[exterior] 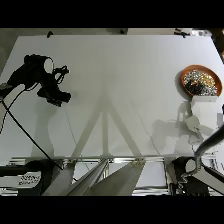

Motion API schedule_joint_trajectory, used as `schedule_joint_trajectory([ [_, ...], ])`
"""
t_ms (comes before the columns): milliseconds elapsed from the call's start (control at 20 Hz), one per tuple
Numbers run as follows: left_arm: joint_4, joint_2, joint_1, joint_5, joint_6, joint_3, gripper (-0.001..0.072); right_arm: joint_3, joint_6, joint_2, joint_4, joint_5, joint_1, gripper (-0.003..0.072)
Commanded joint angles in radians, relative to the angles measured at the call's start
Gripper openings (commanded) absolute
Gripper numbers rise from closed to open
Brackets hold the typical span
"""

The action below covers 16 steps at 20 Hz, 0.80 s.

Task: Fold the box and place the chain.

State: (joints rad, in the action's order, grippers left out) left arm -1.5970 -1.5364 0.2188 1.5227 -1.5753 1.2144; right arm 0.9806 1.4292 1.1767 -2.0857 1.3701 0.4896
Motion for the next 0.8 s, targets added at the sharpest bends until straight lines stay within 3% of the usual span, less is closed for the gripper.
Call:
schedule_joint_trajectory([
  [0,0.000,0.000,-0.001,0.000,0.000,0.000,0.0013,0.023,-0.028,0.113,-0.102,-0.092,0.059,0.0559],
  [150,0.000,0.000,-0.001,0.000,0.000,0.000,0.0013,0.025,-0.035,0.161,-0.121,-0.159,0.059,0.0556],
  [400,0.000,0.000,-0.001,0.000,0.000,0.000,0.0013,0.025,-0.043,0.261,-0.126,-0.145,0.059,0.0526],
  [500,0.000,0.000,-0.001,0.000,0.000,0.000,0.0013,0.025,-0.035,0.293,-0.137,-0.132,0.059,0.0414],
  [600,0.000,0.000,-0.001,0.000,0.000,0.000,0.0013,0.025,0.008,0.323,-0.164,-0.110,0.064,0.0397],
  [650,0.000,0.000,-0.001,0.000,0.000,0.000,0.0013,0.025,0.036,0.332,-0.179,-0.101,0.073,0.0346],
  [750,0.000,0.000,-0.001,0.000,0.000,0.000,0.0013,0.025,0.066,0.337,-0.187,-0.086,0.091,0.0123],
])
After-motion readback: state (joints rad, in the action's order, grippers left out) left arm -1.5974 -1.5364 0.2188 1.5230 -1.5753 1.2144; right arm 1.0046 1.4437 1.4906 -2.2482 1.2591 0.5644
